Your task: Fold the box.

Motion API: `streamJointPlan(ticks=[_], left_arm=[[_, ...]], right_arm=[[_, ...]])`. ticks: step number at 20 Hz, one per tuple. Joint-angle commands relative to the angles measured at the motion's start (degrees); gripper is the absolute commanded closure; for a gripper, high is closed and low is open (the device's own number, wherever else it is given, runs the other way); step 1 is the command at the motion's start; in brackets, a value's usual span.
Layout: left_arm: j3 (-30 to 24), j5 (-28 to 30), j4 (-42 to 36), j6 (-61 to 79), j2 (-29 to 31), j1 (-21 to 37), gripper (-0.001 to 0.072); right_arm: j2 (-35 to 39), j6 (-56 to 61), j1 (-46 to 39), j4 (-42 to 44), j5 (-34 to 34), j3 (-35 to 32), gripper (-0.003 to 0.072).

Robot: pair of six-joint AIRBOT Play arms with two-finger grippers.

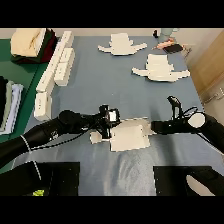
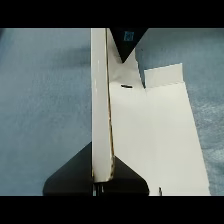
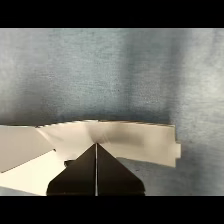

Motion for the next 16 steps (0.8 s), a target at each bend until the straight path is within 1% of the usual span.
streamJointPlan(ticks=[1,3,6,11,13,15,16], left_arm=[[-0.7,-1.0,-1.4,-0.2,-0.9,0.0,0.0697],[-1.6,-0.8,-3.2,0.5,-2.2,0.0,0.0697],[-2.6,-0.3,-3.7,2.1,-4.2,0.0,0.0698],[-2.9,1.3,-4.7,2.3,-6.9,0.0,0.0698],[-2.6,1.2,-4.7,3.2,-5.8,0.1,0.0698],[-1.6,1.4,-4.6,3.8,-3.3,0.1,0.0698],[-1.2,2.4,-4.5,5.8,-1.9,0.1,0.0698]], right_arm=[[-0.5,-0.1,0.5,2.7,-1.4,-0.5,0.0685],[-0.1,0.0,1.0,3.7,-1.1,-0.5,0.0684],[-0.1,0.0,1.0,4.6,-1.1,-0.5,0.0685],[0.5,0.0,1.0,4.7,-0.9,-0.4,0.0685],[2.1,0.0,1.0,4.7,-0.9,0.5,0.0685],[4.4,0.0,1.0,4.0,-1.4,2.5,0.0684],[5.4,0.0,1.0,3.5,-1.9,3.6,0.0685]])
